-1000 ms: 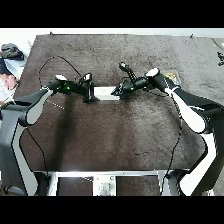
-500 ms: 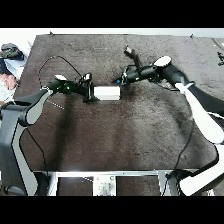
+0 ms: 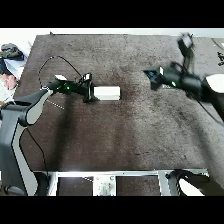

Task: Fold the box and place the chain.

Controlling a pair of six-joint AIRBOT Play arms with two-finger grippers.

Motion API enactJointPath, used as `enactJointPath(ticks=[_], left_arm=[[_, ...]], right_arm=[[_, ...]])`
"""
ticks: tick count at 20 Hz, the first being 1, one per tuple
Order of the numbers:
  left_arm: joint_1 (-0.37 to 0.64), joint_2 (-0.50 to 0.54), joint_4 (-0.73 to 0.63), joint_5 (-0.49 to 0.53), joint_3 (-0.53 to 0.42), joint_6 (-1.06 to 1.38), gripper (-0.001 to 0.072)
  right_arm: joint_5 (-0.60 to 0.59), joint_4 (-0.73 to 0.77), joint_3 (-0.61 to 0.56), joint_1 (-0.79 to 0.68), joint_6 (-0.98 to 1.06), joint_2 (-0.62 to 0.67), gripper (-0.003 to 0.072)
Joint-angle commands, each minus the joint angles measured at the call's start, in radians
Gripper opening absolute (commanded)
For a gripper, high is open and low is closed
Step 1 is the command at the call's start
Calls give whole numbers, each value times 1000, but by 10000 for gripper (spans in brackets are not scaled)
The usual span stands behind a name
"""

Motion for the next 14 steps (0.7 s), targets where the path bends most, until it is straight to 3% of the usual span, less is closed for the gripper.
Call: enactJointPath(ticks=[1,5,11,13,14], left_arm=[[0,0,0,0,1,1,536],[0,0,0,0,1,1,536],[0,0,-5,-6,1,-2,532],[6,2,-35,-24,5,-40,30],[10,9,-71,-29,14,-50,11]], right_arm=[[-269,0,-344,-61,7,296,7],[-298,0,-550,-105,8,490,8],[-331,-26,-575,-111,8,528,8],[-335,-26,-575,-111,8,528,8],[-335,-26,-575,-111,8,528,8]])
